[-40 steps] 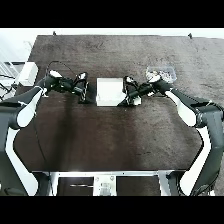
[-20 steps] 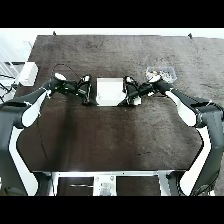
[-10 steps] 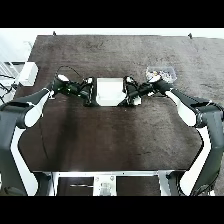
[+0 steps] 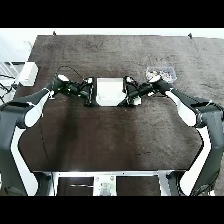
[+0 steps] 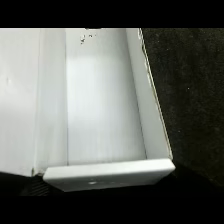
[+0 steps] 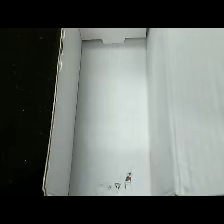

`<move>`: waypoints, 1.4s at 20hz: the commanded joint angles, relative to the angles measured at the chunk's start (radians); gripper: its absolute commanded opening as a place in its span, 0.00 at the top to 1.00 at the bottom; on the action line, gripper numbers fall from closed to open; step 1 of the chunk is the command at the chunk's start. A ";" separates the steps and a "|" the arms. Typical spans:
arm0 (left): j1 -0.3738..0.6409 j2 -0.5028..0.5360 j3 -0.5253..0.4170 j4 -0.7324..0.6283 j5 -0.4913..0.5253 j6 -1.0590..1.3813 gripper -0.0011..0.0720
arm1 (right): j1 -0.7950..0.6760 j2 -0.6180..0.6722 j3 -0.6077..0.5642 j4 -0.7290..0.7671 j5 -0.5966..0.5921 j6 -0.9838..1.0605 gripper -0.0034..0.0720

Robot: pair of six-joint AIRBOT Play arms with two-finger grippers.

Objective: Fold the box and place the chain.

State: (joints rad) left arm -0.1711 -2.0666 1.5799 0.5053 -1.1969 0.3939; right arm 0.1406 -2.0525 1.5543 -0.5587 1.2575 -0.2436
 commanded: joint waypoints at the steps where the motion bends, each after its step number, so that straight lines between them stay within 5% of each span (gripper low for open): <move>1: -0.001 -0.001 0.000 -0.001 -0.001 -0.001 0.02 | 0.001 0.000 0.000 0.000 0.000 0.000 0.18; 28: -0.005 -0.001 0.000 -0.006 -0.014 -0.020 0.02 | 0.001 0.000 0.000 0.000 0.000 0.000 0.18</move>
State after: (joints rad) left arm -0.1753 -2.0674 1.5799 0.5026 -1.2129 0.3779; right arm 0.1406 -2.0525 1.5543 -0.5587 1.2575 -0.2440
